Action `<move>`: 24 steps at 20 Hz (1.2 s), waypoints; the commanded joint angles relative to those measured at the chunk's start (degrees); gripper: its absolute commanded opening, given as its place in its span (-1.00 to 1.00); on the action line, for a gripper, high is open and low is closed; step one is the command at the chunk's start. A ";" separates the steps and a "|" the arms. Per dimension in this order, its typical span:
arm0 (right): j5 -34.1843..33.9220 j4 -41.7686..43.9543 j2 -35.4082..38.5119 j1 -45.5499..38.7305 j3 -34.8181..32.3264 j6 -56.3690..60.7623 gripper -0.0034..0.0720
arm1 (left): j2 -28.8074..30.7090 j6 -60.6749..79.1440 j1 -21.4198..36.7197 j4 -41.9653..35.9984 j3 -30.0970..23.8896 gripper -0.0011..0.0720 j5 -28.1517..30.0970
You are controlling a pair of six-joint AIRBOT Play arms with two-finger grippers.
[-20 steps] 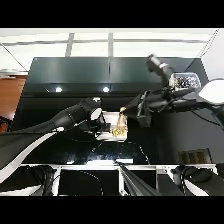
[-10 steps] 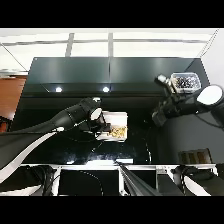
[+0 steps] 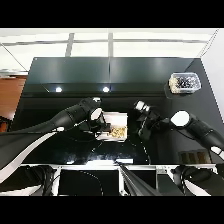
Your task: Fold the box and place the chain.
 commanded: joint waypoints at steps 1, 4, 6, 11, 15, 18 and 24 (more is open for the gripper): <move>-3.85 3.30 -3.96 4.44 -0.70 -16.74 0.95 | -0.24 0.02 0.04 0.04 -0.02 -0.88 0.09; -2.80 5.57 -5.05 4.44 -0.70 -20.79 0.95 | -0.24 0.02 0.04 0.04 -0.02 -0.88 0.09; -2.80 9.84 -5.11 4.44 -0.70 -24.83 0.95 | -0.24 0.02 0.04 0.04 -0.02 -0.88 0.13; -2.82 15.26 -7.06 4.44 -0.68 -30.05 0.51 | -0.24 0.02 0.04 0.07 -0.02 -0.88 0.13; -3.82 14.29 -7.23 4.42 -0.68 -29.75 0.00 | -0.24 0.02 0.04 0.04 -0.02 -0.88 0.13; -4.22 14.03 -7.21 4.42 -0.68 -29.09 -0.12 | -0.24 0.02 0.04 0.04 -0.02 -0.88 0.13; -3.23 13.99 -7.21 3.85 -0.70 -27.04 -0.78 | -0.24 0.02 0.04 0.04 -0.02 -0.88 0.13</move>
